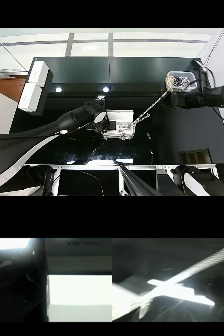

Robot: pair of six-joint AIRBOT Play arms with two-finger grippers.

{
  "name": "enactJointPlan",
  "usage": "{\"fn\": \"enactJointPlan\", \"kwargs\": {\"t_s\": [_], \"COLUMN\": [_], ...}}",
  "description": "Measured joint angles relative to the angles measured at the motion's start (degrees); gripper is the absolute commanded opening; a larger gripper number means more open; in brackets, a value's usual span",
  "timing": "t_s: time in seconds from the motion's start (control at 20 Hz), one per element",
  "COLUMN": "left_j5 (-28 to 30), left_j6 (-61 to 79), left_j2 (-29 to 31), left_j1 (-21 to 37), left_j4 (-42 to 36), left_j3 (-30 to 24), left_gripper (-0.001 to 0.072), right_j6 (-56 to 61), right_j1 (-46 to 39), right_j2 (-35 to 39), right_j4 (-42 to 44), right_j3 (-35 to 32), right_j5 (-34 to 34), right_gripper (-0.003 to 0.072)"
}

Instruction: Fold the box and place the chain.

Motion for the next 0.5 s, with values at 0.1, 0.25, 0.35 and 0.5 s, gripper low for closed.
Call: {"fn": "enactJointPlan", "kwargs": {"t_s": [0.1, 0.25, 0.35, 0.5], "left_j5": [0.00, 0.00, -0.02, -0.02], "left_j6": [0.00, 0.00, 0.00, 0.00], "left_j2": [0.00, 0.02, 0.00, 0.00], "left_j1": [0.00, 0.00, 0.00, 0.00], "left_j4": [0.00, -0.02, -0.02, -0.17], "left_j3": [0.00, 0.00, 0.00, 0.00], "left_gripper": [0.0032, 0.0032, 0.0032, 0.0032], "right_j6": [2.29, 8.22, 11.23, 14.56], "right_j1": [-2.54, -3.91, -3.37, -0.90], "right_j2": [-1.68, -7.39, -12.66, -20.76], "right_j4": [-2.10, -3.48, -3.93, -4.26], "right_j3": [-4.04, -6.05, -4.59, 0.17], "right_j5": [-7.41, -20.52, -26.05, -30.23], "right_gripper": [0.0695, 0.0642, 0.0635, 0.0531]}}
